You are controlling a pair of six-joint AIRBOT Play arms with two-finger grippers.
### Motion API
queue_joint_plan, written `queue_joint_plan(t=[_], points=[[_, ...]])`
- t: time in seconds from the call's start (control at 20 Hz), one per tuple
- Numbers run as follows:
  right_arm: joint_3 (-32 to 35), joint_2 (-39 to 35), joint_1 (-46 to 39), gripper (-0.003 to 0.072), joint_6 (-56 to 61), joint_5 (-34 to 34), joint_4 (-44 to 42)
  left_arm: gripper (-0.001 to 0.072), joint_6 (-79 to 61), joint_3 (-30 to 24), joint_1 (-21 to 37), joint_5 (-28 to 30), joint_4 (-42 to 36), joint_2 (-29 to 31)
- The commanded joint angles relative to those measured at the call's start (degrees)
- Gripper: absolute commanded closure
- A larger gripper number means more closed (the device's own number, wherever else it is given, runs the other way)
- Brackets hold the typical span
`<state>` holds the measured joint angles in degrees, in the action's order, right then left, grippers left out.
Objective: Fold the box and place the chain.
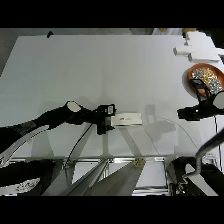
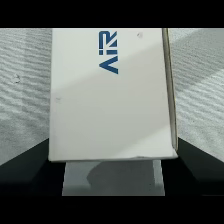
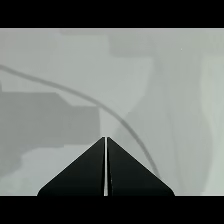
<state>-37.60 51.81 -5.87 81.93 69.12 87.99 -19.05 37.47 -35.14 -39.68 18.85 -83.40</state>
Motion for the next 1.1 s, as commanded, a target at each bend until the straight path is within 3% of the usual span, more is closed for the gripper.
queue_joint_plan(t=[0.0, 0.7, 0.85, 1.05], points=[[0.1, 0.1, -0.2, 0.0671, 0.7, 0.5, 0.9, 0.0503, 0.0, 0.0, 0.0, 0.0, 0.0, 0.0], [0.1, 0.1, -0.2, 0.0671, 0.7, 0.5, 0.9, 0.0503, 0.3, 0.0, 0.3, -0.9, -0.8, 0.5], [0.1, 0.1, -0.2, 0.0671, 0.7, 0.5, 0.9, 0.0503, 5.5, 0.0, 2.3, -1.0, -0.3, 5.4], [0.1, 0.1, -0.2, 0.0671, 0.7, 0.5, 0.9, 0.0503, 14.2, 0.0, 9.0, -0.8, 6.9, 17.5]])
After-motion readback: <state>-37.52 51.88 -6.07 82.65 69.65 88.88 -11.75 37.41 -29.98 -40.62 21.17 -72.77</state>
